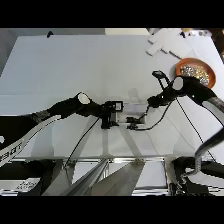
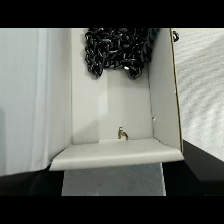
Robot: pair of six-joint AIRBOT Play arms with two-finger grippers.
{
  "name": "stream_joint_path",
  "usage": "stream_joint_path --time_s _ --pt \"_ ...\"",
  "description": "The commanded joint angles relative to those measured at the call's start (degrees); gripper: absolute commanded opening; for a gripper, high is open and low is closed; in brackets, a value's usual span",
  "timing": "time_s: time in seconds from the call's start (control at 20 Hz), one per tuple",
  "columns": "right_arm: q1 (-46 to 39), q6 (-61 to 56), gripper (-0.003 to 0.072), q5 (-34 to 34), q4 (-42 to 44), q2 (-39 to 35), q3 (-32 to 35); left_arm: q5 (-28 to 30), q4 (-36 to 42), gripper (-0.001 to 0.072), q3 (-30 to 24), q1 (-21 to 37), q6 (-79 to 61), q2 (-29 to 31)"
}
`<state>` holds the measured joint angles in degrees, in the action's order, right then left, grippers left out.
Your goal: Fold the box and place the chain.
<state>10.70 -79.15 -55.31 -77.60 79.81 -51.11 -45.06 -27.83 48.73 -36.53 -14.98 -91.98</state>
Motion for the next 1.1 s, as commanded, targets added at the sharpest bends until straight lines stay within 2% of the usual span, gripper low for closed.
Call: stream_joint_path --time_s 0.0,0.8,0.9,0.95,1.05 --pt "0.7 -0.1 0.0257 1.5 0.9 0.0 0.2 0.0 0.0 0.0255 0.0 0.0 0.0 0.0" --pt "3.7 0.1 0.0211 6.5 -0.7 0.0 2.9 0.0 0.0 0.0255 0.0 0.0 0.0 0.0" --pt "4.3 0.1 0.0045 5.8 -3.0 0.0 2.9 0.0 0.0 0.0255 0.0 0.0 0.0 0.0" --pt "4.3 0.1 0.0019 5.2 -3.6 -0.1 2.9 0.0 0.0 0.0255 0.0 0.0 0.0 0.0" --pt "4.3 -0.2 0.0019 4.5 -4.9 -1.5 2.9 0.0 0.0 0.0255 0.0 0.0 0.0 0.0"
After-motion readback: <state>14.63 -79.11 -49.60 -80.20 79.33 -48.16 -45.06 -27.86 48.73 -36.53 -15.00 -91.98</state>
